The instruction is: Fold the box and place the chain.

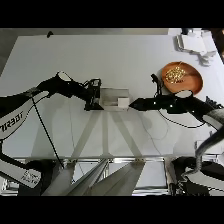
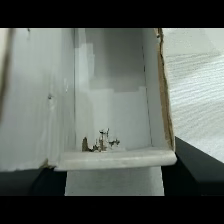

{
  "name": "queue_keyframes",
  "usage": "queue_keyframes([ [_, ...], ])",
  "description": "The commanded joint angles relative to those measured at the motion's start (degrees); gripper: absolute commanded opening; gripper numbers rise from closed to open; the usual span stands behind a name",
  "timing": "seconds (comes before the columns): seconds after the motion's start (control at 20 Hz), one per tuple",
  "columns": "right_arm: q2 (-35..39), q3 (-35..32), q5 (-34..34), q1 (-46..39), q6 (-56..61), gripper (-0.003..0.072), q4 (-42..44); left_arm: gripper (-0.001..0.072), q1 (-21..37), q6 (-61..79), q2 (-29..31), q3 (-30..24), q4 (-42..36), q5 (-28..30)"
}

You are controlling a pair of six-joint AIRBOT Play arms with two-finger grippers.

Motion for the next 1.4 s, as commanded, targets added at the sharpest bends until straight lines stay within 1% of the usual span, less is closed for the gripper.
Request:
queue_keyframes([
  [0.0, 0.04, 0.04, 0.09, 0.02, 0.00, 0.0235, 0.35, 0.0212, 0.02, 0.02, 0.04, 0.04, 0.02, 0.00],
  [0.05, 0.04, 0.04, 0.07, 0.02, 0.00, 0.0356, 0.44, 0.0212, 0.02, 0.02, 0.04, 0.04, 0.02, 0.00],
  [0.1, 0.04, 0.04, 0.02, 0.04, 0.02, 0.0419, 0.44, 0.0212, 0.02, 0.02, 0.04, 0.04, 0.02, 0.00],
  [0.2, 0.04, 0.04, -0.22, 0.04, 0.02, 0.0420, 1.33, 0.0212, 0.02, 0.02, 0.04, 0.04, 0.02, 0.00],
  [0.3, 0.04, 0.07, -2.25, 0.68, 0.00, 0.0421, 2.19, 0.0212, 0.02, 0.02, 0.04, 0.04, 0.02, 0.00],
  [0.5, 0.04, 0.07, -6.38, 5.05, 0.63, 0.0421, 2.16, 0.0212, 0.02, 0.02, 0.04, 0.04, 0.02, 0.00],
  [0.55, 0.04, 0.07, -8.20, 6.21, 0.66, 0.0421, 2.05, 0.0212, 0.02, 0.02, 0.04, 0.04, 0.02, 0.00],
  [0.75, 0.04, 0.17, -20.57, 9.94, 0.92, 0.0423, 0.15, 0.0212, 0.02, 0.02, 0.04, 0.04, 0.02, 0.00],
  [0.9, 0.04, 0.17, -26.62, 11.74, 9.40, 0.0423, -4.11, 0.0212, 0.02, 0.02, 0.04, 0.04, 0.02, 0.00],
  [1.15, 0.04, 0.17, -27.65, 12.17, 14.16, 0.0419, -8.13, 0.0212, 0.02, 0.02, 0.04, 0.04, 0.02, 0.00],
  [1.3, 0.04, 0.20, -25.68, 12.17, 14.23, 0.0421, -9.70, 0.0212, 0.02, 0.02, 0.04, 0.04, 0.02, 0.00],
  [1.35, 0.04, 0.50, -24.24, 12.17, 14.16, 0.0482, -10.38, 0.0212, 0.02, 0.02, 0.04, 0.04, 0.02, 0.00],
])
